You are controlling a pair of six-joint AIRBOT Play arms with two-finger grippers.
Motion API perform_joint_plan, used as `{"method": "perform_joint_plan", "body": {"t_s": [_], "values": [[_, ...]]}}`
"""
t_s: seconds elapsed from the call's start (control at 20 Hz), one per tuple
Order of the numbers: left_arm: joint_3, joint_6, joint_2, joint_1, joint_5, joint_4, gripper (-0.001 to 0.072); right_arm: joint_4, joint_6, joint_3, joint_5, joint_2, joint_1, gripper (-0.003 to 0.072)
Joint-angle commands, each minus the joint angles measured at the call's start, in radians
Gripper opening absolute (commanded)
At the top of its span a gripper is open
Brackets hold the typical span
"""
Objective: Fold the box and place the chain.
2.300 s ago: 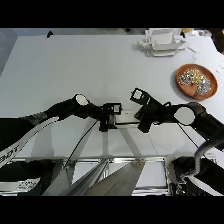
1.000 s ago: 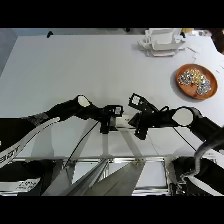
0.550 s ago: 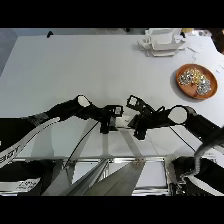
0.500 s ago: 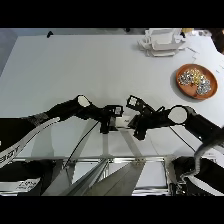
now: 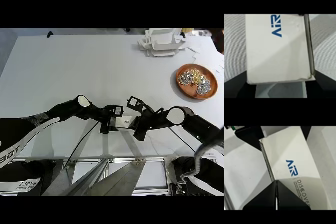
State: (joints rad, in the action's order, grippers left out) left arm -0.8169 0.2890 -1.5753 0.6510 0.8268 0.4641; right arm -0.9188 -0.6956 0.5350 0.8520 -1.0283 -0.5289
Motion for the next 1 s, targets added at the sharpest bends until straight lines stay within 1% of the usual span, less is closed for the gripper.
{"method": "perform_joint_plan", "body": {"t_s": [0.0,0.25,0.45,0.6,0.65,0.7,0.75,0.85,0.95], "values": [[-0.001,-0.001,0.001,-0.001,0.0,0.0,0.0148,-0.009,-0.015,-0.017,-0.001,-0.012,0.0,0.0016],[-0.001,-0.001,0.001,-0.001,0.0,0.0,0.0148,0.0,-0.034,-0.027,0.0,-0.001,0.0,0.0016],[-0.001,-0.001,0.001,-0.001,0.0,0.0,0.0148,-0.003,-0.09,0.02,-0.007,0.1,0.002,0.0016],[-0.001,-0.001,0.001,-0.001,0.0,0.0,0.0148,-0.023,-0.22,0.077,-0.01,0.215,0.002,0.0016],[-0.001,-0.001,0.001,-0.001,0.0,0.0,0.0148,-0.061,-0.285,0.083,-0.012,0.267,0.002,0.0016],[-0.001,-0.001,0.001,-0.001,0.0,0.0,0.0148,-0.132,-0.375,0.083,-0.006,0.319,0.002,0.0016],[-0.001,-0.001,0.001,-0.001,0.0,0.0,0.0148,-0.215,-0.47,0.083,0.026,0.366,0.002,0.0016],[-0.001,-0.001,0.001,-0.001,0.0,0.0,0.0148,-0.424,-0.652,0.083,0.161,0.455,0.002,0.0016],[-0.001,-0.001,0.001,-0.001,0.0,0.0,0.0148,-0.625,-0.82,0.083,0.325,0.518,0.002,0.0016]]}}
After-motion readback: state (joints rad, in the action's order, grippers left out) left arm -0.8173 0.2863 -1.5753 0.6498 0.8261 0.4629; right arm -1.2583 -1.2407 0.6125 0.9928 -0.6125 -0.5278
